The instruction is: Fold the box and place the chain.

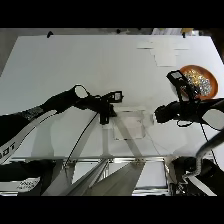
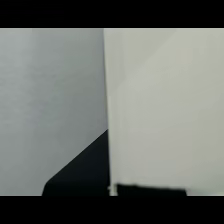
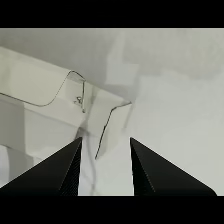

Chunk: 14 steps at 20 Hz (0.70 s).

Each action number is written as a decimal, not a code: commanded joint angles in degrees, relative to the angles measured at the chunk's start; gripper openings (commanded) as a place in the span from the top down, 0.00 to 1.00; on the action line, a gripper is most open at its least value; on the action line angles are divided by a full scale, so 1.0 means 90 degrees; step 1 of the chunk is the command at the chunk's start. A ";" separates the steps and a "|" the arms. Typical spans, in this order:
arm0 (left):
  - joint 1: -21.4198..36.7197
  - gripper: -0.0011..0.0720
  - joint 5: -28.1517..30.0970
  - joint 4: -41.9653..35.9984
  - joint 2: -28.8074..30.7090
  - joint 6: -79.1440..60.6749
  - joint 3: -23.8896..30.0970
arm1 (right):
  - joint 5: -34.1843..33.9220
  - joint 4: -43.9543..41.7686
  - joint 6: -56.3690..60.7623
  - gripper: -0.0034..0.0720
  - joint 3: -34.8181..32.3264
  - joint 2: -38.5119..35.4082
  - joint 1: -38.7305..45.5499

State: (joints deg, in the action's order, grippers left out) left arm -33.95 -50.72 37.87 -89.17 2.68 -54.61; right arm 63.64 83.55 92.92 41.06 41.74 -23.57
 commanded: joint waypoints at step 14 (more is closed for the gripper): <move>-0.0002 0.99 -0.0432 0.0238 -0.0427 -0.0124 -0.0430 | 0.0029 -0.0002 -0.0197 0.49 -0.0002 -0.0005 -0.0005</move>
State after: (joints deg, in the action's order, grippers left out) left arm -34.02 -54.70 38.85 -92.71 1.50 -58.41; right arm 63.79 83.55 91.26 41.06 41.74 -23.57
